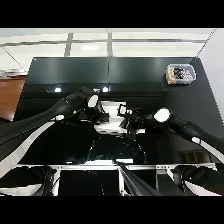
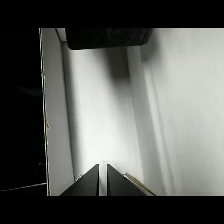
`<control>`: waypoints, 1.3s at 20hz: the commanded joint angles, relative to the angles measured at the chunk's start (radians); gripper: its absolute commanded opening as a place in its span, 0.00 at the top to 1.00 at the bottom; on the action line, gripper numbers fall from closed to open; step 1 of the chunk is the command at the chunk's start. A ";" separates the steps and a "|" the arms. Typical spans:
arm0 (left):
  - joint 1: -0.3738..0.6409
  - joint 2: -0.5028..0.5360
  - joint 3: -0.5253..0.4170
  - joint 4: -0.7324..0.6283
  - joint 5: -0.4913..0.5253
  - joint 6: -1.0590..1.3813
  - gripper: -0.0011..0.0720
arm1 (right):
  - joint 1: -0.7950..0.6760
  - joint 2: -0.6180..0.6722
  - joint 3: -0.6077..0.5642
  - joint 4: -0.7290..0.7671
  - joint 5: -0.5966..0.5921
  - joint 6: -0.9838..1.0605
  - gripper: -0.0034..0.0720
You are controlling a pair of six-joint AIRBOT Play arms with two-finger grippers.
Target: Fold the box and place the chain.
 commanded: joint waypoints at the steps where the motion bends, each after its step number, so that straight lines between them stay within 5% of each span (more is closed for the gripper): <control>1: 0.001 0.000 0.001 -0.001 0.000 0.000 0.95 | 0.003 -0.002 0.000 0.006 -0.016 0.041 0.65; 2: 0.001 0.000 0.001 -0.001 0.000 0.000 0.95 | 0.003 -0.002 0.000 0.006 -0.015 0.044 0.61; 3: 0.001 0.000 0.001 -0.001 0.000 0.000 0.95 | 0.003 -0.002 0.000 0.005 -0.009 0.044 0.87; 4: 0.001 0.000 0.001 -0.001 0.000 0.000 0.95 | 0.003 -0.002 0.000 0.006 -0.009 0.045 0.81; 5: 0.001 0.000 0.001 -0.001 0.000 0.000 0.95 | 0.003 -0.002 0.000 0.006 -0.014 0.058 0.51; 6: 0.001 0.000 0.001 -0.001 0.000 0.000 0.95 | 0.003 -0.002 0.000 0.003 -0.013 0.075 0.54; 7: 0.001 0.000 0.001 -0.001 0.000 0.000 0.95 | 0.003 0.000 0.001 -0.027 -0.012 0.124 0.93; 9: 0.001 0.000 0.001 -0.001 0.000 0.000 0.95 | -0.023 0.031 0.006 -0.116 0.031 0.317 0.93; 13: 0.001 0.000 0.001 -0.002 -0.002 0.000 0.95 | -0.228 0.220 0.056 -0.314 0.304 0.702 0.93; 17: 0.001 0.000 0.001 -0.006 -0.002 0.000 0.95 | -0.545 0.297 0.015 -0.439 0.295 1.063 0.93; 19: 0.001 0.000 0.001 -0.006 -0.003 0.000 0.95 | -0.676 0.272 -0.069 -0.415 0.251 1.257 0.93; 21: 0.001 0.000 0.001 -0.007 -0.004 0.000 0.95 | -0.719 0.231 -0.148 -0.300 0.288 1.243 0.93; 26: 0.001 0.000 0.001 -0.009 -0.004 0.000 0.95 | -0.534 0.075 -0.203 0.048 0.344 1.019 0.93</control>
